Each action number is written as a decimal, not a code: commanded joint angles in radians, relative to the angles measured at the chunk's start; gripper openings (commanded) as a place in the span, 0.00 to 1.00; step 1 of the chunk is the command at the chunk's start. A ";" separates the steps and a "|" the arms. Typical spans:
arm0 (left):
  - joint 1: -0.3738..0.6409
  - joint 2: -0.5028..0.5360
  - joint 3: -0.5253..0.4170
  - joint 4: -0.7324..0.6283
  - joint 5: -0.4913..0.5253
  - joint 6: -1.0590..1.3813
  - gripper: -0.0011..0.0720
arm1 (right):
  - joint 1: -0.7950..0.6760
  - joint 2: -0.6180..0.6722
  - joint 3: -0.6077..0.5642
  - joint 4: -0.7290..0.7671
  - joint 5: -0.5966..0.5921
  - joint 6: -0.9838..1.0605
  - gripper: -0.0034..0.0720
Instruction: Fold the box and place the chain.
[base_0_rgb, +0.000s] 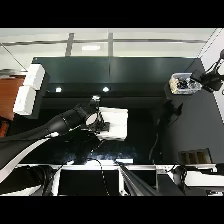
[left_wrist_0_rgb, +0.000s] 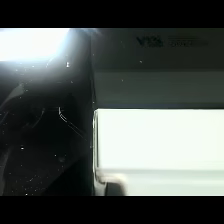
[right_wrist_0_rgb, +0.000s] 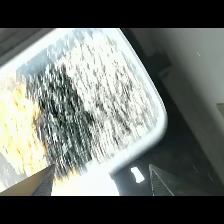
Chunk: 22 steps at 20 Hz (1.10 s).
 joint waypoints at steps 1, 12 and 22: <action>0.000 0.000 0.001 0.003 0.000 0.001 0.06 | -0.016 -0.135 0.135 0.063 -0.005 0.032 0.99; 0.000 0.000 0.001 0.000 -0.001 0.001 0.06 | -0.034 -0.225 0.212 0.062 0.047 0.301 0.99; 0.000 0.000 0.001 0.000 -0.001 0.001 0.06 | -0.035 -0.281 0.212 0.029 0.065 0.301 0.84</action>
